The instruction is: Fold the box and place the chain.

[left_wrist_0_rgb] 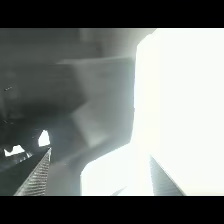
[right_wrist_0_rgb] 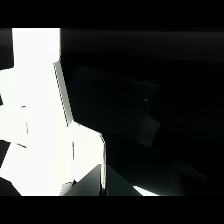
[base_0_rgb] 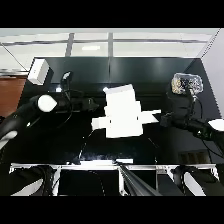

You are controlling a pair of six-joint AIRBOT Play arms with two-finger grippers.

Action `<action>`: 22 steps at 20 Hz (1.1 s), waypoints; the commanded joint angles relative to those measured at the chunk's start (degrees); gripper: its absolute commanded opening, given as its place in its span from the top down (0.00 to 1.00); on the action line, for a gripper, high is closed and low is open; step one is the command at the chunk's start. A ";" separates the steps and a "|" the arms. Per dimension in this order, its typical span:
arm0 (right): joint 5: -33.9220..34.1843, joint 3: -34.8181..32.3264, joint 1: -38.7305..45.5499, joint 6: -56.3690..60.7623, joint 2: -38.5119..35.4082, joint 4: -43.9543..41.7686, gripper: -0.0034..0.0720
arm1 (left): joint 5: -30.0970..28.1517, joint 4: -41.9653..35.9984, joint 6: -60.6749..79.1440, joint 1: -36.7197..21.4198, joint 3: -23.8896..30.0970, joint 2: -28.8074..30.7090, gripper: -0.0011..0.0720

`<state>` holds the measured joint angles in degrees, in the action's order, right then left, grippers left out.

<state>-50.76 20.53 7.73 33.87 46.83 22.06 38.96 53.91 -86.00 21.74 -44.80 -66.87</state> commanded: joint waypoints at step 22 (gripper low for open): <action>0.39 -1.14 -3.54 -0.04 -0.61 -0.39 0.94 | 42.40 -21.64 49.51 -5.16 -20.39 -35.21 0.59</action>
